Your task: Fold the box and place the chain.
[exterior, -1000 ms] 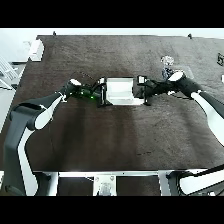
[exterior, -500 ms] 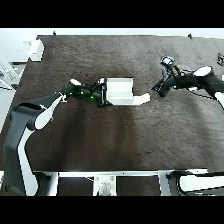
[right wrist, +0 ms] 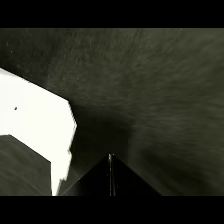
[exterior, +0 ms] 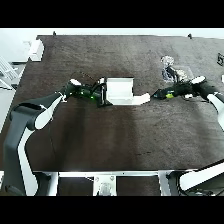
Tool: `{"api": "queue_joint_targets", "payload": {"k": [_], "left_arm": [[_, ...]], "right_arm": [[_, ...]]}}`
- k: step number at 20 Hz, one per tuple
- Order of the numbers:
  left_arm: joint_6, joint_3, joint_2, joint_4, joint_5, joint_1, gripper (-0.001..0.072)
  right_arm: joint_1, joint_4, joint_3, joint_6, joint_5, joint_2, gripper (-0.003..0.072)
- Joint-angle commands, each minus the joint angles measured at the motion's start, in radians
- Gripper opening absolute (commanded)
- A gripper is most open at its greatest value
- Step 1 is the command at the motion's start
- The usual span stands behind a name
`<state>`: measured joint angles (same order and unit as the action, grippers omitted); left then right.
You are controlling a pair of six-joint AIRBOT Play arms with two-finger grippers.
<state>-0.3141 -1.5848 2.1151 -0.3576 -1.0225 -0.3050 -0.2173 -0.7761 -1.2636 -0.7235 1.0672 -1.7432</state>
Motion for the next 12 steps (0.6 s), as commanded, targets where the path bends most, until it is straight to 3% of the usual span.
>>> {"api": "queue_joint_targets", "payload": {"k": [1, 7, 12], "left_arm": [[0.000, -0.001, 0.000, 0.000, 0.001, 0.001, 0.0474], [0.000, -0.001, 0.000, 0.000, 0.000, 0.001, 0.0473], [0.000, -0.001, 0.000, 0.000, 0.001, 0.001, 0.0473]], "right_arm": [[0.048, 0.069, 0.000, -0.040, 0.027, -0.071, 0.0011], [0.170, 0.123, -0.001, -0.036, 0.063, -0.094, 0.0011], [0.172, 0.117, -0.092, -0.055, 0.122, -0.092, 0.0010]]}}
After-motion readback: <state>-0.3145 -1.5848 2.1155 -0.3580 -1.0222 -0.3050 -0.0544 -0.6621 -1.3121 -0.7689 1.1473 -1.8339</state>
